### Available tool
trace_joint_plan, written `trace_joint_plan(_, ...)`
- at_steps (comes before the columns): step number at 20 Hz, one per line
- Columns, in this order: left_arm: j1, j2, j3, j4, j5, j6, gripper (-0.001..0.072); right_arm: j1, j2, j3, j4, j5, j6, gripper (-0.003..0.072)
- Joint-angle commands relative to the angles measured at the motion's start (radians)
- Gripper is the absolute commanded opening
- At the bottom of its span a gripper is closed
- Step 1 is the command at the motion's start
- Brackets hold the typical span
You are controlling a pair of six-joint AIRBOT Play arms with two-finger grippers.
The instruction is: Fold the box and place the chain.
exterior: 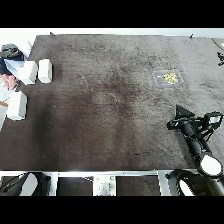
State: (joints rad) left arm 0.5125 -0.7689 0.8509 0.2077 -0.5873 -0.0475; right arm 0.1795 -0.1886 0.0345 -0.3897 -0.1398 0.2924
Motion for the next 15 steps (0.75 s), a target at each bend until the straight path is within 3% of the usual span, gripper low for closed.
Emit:
trace_joint_plan(1,-0.175,0.205,-0.153,-0.053,0.319,0.004,0.0005,0.001,0.001,0.000,0.000,0.000,0.000,0.0009)
trace_joint_plan(6,-0.375,0.446,-0.416,-0.053,0.548,-0.008,0.0006,0.001,0.001,0.000,0.000,0.000,0.000,0.0010)
trace_joint_plan(9,-0.426,0.526,-0.551,-0.054,0.585,-0.015,0.0005,0.001,0.001,0.000,0.001,0.000,0.000,0.0009)
trace_joint_plan(12,-0.426,0.528,-0.612,-0.054,0.588,-0.023,0.0006,0.001,0.001,0.000,0.000,0.000,0.000,0.0010)
trace_joint_plan(15,-0.426,0.528,-0.616,-0.054,0.588,-0.023,0.0011,0.001,0.001,0.000,0.000,0.000,0.000,0.0009)
